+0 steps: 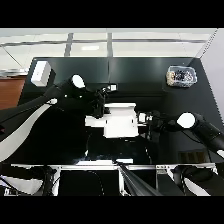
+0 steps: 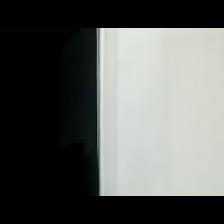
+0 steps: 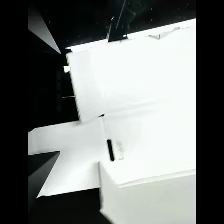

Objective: Fold the box and place the chain.

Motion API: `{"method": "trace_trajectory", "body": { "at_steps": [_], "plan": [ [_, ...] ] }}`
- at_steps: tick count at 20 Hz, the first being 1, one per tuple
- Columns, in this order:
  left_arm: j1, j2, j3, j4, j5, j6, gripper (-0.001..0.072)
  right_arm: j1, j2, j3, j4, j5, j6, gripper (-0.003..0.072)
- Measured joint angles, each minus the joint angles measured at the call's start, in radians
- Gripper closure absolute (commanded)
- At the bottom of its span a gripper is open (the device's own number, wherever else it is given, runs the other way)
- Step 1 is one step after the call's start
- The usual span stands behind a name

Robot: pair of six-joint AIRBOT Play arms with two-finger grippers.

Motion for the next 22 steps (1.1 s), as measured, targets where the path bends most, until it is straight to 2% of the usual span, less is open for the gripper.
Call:
{"method": "trace_trajectory", "body": {
  "at_steps": [7, 22],
  "plan": [
    [0.0, -0.006, 0.01, 0.018, 0.011, 0.002, 0.0685, 0.068, -0.035, -0.003, 0.036, 0.0, -0.073, -0.0021],
    [0.0, -0.006, 0.011, 0.021, 0.016, 0.002, 0.0685, 0.182, -0.143, 0.002, 0.034, -0.218, -0.098, -0.002]
  ]
}}
